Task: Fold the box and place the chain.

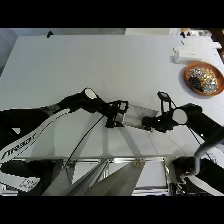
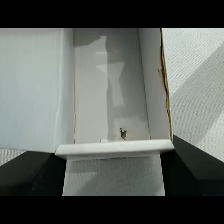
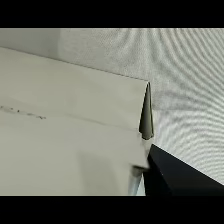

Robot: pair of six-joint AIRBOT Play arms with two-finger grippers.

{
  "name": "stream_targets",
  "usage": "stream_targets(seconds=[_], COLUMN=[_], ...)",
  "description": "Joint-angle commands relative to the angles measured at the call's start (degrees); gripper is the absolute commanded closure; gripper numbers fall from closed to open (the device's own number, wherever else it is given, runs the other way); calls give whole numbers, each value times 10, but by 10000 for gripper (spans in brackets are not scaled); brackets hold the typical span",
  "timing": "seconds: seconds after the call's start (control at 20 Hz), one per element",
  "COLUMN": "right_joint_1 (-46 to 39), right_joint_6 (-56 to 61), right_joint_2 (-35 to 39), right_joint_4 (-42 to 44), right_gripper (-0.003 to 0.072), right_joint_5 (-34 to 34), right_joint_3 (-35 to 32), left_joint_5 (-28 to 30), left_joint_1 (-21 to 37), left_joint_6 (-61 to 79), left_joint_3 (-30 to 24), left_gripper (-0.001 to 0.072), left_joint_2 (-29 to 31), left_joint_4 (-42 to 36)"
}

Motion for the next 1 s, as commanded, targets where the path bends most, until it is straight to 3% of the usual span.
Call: stream_targets(seconds=[0.0,0.2,0.35,0.45,0.6,0.7,0.85,0.95], right_joint_1=[51,70,74,74,74,74,74,74], right_joint_6=[123,193,198,198,198,194,182,142], right_joint_2=[-43,-60,-62,-62,-66,-75,-90,-98], right_joint_4=[-59,-76,-92,-94,-94,-95,-95,-96], right_gripper=[209,238,408,491,542,668,663,448], right_joint_5=[11,23,37,42,50,61,64,59], right_joint_3=[30,44,61,66,66,66,66,66], left_joint_5=[0,0,0,0,0,0,0,0], left_joint_1=[0,0,0,0,0,0,0,0], left_joint_6=[0,0,0,0,0,0,0,0], left_joint_3=[0,0,0,0,0,0,0,0], left_gripper=[500,500,500,500,500,500,500,500], left_joint_2=[0,0,0,0,0,0,0,0], left_joint_4=[0,0,0,0,0,0,0,0])
